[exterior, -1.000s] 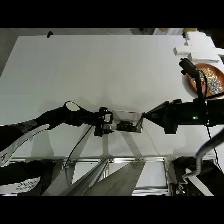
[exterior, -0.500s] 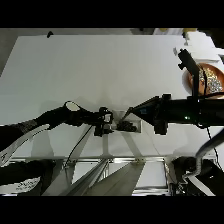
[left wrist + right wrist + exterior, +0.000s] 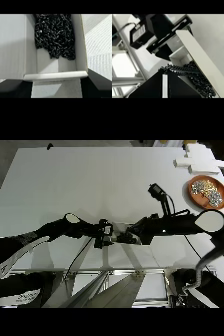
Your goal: Fold the box and place the chain.
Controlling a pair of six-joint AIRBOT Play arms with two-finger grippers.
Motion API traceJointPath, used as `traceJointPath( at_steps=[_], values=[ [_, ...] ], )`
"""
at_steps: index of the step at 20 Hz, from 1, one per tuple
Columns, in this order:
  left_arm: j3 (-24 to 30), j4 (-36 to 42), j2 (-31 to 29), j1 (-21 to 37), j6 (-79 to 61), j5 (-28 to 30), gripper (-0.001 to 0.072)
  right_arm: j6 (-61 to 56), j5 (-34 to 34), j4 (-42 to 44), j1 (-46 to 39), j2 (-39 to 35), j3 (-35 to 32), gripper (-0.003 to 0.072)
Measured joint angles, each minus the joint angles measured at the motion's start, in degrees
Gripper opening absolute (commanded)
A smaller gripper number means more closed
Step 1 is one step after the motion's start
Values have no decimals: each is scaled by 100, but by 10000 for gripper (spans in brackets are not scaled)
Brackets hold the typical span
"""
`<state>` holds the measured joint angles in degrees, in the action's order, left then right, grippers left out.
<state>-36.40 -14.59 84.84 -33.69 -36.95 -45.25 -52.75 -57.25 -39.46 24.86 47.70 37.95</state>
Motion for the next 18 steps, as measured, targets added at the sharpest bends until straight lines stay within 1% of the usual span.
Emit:
traceJointPath(
  at_steps=[5, 6, 7, 8, 9, 10, 11, 12, 13, 15, 18],
  values=[
    [0, 2, 0, 0, 0, 0, 134, 396, 844, -149, 599, 393, -120, 14],
    [0, 2, 0, 0, 0, 0, 134, 428, 1023, -223, 678, 483, -131, 41],
    [0, 0, 0, 0, 0, 0, 134, 448, 1156, -295, 730, 557, -136, 128],
    [0, 0, 0, 0, 0, 0, 134, 468, 1268, -380, 769, 627, -140, 197],
    [0, 0, 0, 0, 0, 0, 134, 483, 1316, -468, 800, 673, -142, 221],
    [0, 0, 0, 0, 0, 0, 134, 487, 1344, -562, 817, 708, -127, 283],
    [0, 0, 0, 0, 0, 0, 134, 505, 1325, -669, 835, 732, -87, 320],
    [0, 0, 0, 0, 0, 0, 134, 509, 1239, -804, 844, 754, -2, 318],
    [0, 0, 0, 0, 0, 0, 134, 514, 1121, -942, 848, 765, 125, 298],
    [0, 0, 0, 0, 0, 0, 134, 520, 785, -1255, 850, 796, 555, 154],
    [0, 0, 0, 0, 0, 0, 134, 522, 352, -1593, 673, 916, 1294, 128]
  ],
)
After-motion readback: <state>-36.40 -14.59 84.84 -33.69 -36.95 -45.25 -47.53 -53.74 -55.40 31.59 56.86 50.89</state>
